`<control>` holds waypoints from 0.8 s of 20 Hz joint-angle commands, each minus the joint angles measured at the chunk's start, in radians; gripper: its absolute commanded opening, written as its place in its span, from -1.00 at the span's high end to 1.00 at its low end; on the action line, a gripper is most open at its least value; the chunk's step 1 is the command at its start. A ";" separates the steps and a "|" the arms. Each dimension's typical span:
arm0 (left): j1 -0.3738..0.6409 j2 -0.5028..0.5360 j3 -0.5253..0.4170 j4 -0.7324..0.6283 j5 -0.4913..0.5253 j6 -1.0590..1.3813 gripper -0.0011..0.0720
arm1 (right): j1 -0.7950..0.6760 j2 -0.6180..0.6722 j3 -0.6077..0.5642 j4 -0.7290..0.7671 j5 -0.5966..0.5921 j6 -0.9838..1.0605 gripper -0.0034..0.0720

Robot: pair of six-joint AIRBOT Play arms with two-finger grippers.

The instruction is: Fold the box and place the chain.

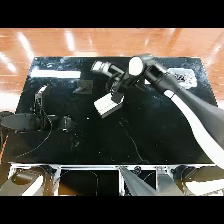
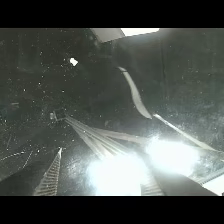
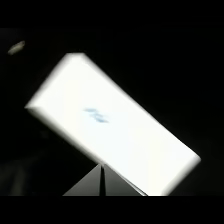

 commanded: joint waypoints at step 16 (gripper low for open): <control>0.001 0.000 0.000 -0.042 -0.027 0.000 -0.58 | -0.236 -0.203 -0.015 0.457 -0.139 0.638 0.81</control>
